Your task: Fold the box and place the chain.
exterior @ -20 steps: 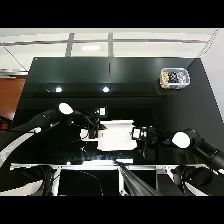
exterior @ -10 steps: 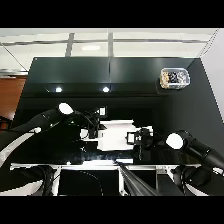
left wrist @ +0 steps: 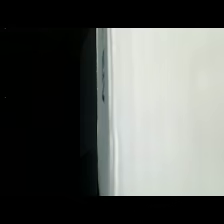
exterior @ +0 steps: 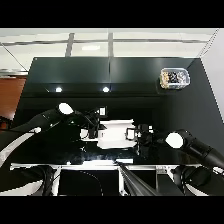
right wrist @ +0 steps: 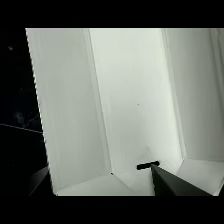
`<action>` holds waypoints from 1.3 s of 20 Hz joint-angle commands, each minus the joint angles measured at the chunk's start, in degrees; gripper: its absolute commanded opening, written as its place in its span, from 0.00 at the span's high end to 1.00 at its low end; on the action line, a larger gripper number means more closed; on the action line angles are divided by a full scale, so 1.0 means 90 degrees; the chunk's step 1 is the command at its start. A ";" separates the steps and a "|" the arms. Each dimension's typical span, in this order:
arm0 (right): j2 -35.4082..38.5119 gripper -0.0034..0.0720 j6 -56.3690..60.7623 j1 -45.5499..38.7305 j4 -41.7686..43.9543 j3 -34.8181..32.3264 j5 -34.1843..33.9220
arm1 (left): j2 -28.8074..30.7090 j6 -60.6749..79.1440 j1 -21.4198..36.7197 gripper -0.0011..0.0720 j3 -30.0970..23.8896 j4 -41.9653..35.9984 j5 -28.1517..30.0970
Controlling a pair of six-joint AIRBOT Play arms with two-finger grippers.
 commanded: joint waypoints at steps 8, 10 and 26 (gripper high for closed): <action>0.0000 0.02 -0.0155 -0.0503 -0.0002 0.0537 0.0486 | -0.0005 -0.0005 -0.0005 0.95 0.0002 0.0002 -0.0002; -0.0012 0.03 -0.0340 -0.0714 0.0503 0.0537 0.0459 | -0.0005 -0.0005 -0.0005 0.95 0.0002 0.0002 -0.0002; -0.0250 0.03 -0.1559 -0.1137 0.0967 0.0537 0.0032 | -0.0005 -0.0005 -0.0005 0.95 0.0002 0.0002 -0.0002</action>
